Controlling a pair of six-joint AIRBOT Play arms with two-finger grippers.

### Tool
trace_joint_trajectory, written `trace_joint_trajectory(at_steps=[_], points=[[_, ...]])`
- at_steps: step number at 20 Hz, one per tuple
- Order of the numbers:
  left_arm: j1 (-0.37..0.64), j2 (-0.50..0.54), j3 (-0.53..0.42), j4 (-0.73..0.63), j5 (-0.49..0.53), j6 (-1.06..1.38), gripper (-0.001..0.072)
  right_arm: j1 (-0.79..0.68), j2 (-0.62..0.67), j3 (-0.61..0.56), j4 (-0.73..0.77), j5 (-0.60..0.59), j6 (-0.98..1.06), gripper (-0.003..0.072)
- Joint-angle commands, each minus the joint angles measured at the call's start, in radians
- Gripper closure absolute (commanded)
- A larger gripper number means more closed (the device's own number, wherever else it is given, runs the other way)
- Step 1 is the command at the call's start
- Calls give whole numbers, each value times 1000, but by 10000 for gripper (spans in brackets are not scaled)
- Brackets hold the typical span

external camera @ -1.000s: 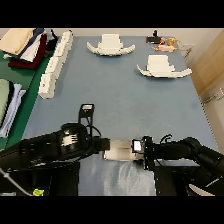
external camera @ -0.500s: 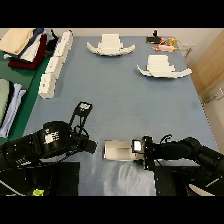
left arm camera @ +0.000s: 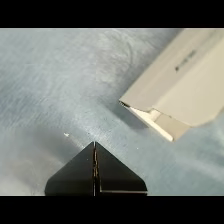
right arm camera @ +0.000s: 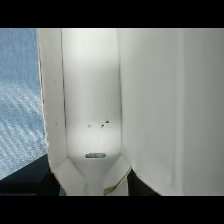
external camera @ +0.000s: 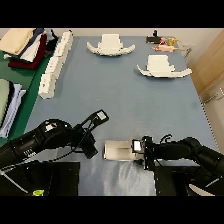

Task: Fold the box.

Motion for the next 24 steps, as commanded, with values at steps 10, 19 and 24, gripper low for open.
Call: trace_joint_trajectory(at_steps=[10,19,24], points=[[239,11,-290,-714,168,1301,11,1,1,0,0,0,0,266],[131,-111,-303,-764,380,1356,10,1,1,0,0,0,0,266],[89,-143,-301,-800,414,1401,11,1,1,0,0,0,0,267]])
